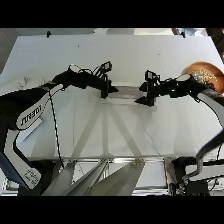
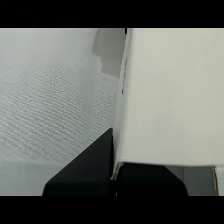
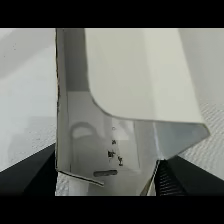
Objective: Fold the box and place the chain.
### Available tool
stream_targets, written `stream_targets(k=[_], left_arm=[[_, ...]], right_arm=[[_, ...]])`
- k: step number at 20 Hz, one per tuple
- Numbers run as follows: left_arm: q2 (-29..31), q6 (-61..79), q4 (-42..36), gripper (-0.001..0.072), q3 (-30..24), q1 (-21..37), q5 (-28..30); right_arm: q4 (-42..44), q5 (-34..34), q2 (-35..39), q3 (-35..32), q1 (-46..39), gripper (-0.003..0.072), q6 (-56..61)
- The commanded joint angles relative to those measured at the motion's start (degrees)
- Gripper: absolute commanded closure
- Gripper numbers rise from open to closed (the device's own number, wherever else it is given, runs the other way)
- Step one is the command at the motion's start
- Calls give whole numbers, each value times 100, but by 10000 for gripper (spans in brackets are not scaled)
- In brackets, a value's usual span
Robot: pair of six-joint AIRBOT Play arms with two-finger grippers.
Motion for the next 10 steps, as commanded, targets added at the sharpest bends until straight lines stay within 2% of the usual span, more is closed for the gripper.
stream_targets(k=[1, 10], left_arm=[[0, 0, 0, 698, 0, 0, -2], [0, 2, 0, 698, 0, 0, -2]], right_arm=[[-269, 17, -195, 0, 44, 97, 98], [-254, -232, -260, 0, 42, 97, 101]])
